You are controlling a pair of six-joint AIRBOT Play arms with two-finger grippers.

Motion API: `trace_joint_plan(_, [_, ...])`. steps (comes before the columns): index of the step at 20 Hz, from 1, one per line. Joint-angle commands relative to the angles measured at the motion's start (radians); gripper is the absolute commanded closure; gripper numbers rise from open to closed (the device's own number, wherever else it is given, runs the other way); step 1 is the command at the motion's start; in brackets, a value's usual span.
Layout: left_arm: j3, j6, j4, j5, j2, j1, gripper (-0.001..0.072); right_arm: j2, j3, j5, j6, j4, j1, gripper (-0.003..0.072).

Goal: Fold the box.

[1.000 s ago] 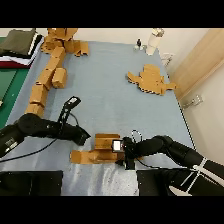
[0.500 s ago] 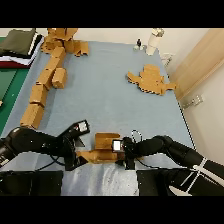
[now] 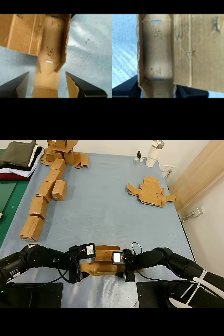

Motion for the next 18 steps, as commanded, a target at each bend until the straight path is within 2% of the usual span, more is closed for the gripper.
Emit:
trace_joint_plan(1, [-0.003, 0.014, -0.01, 0.04, -0.039, -0.024, 0.0011, 0.0, 0.0, 0.0, 0.0, 0.0, 0.0, 0.0193])
trace_joint_plan(4, [-0.003, 0.014, -0.042, 0.076, -0.066, -0.048, 0.0018, 0.0, 0.0, 0.0, 0.0, 0.0, 0.0, 0.0193])
trace_joint_plan(6, [-0.003, 0.014, -0.05, 0.109, -0.072, -0.066, 0.0326, 0.0, 0.0, 0.0, 0.0, 0.0, 0.0, 0.0193])
trace_joint_plan(7, [-0.003, 0.014, -0.05, 0.12, -0.075, -0.073, 0.0357, 0.0, 0.0, 0.0, 0.0, 0.0, 0.0, 0.0193])
trace_joint_plan(12, [-0.003, 0.013, -0.1, 0.125, -0.095, -0.079, 0.0362, 0.0, 0.0, 0.0, 0.0, 0.0, 0.0, 0.0193])
trace_joint_plan(13, [-0.003, 0.014, -0.106, 0.126, -0.095, -0.079, 0.0499, 0.0, 0.0, 0.0, 0.0, 0.0, 0.0, 0.0193])
trace_joint_plan(14, [-0.003, 0.013, -0.118, 0.126, -0.095, -0.079, 0.0556, 0.0, 0.0, 0.0, 0.0, 0.0, 0.0, 0.0193])
trace_joint_plan(18, [-0.003, 0.014, -0.118, 0.161, -0.095, -0.079, 0.0556, 0.0, 0.0, 0.0, 0.0, -0.007, 0.0, 0.0193])
